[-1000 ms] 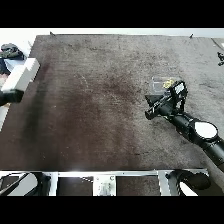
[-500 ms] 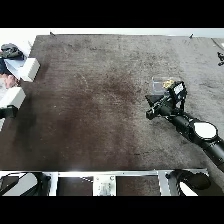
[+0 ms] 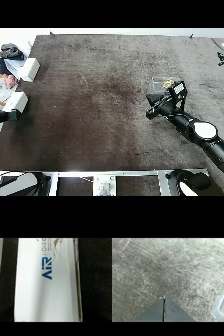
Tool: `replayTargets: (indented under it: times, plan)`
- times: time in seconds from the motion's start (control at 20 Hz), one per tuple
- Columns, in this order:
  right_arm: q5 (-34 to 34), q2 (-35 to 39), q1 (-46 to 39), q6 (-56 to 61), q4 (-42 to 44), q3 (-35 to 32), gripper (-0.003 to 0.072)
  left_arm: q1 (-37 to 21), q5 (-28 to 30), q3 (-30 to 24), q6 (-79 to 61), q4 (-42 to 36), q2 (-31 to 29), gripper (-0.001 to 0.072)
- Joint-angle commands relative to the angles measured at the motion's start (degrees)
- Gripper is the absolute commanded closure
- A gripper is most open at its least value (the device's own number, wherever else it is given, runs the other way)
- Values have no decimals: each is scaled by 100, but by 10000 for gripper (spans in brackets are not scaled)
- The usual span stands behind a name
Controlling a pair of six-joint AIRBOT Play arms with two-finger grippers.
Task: Fold the box and place the chain.
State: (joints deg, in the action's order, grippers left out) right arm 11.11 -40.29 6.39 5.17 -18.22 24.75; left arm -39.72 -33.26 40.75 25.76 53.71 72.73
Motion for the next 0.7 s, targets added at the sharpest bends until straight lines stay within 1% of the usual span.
replayTargets:
  times: [0.0,0.15,0.2,0.25,0.5,0.6,0.65]
  plan:
    - [2,4,2,2,4,-2,697,-4,234,74,-24,22,96,211]
    - [4,4,2,2,4,-2,696,-4,258,74,-79,61,96,211]
    - [2,4,2,2,4,-2,696,-4,271,74,-76,98,96,72]
    - [4,4,2,2,4,-2,696,-4,264,74,-72,146,94,-11]
    - [0,4,2,0,2,-2,696,-2,87,79,-74,221,52,-11]
    - [0,4,2,-2,2,-2,696,-2,70,116,-72,210,-103,-11]
    - [0,4,2,-2,2,-2,696,-2,-63,208,-70,210,-192,-11]
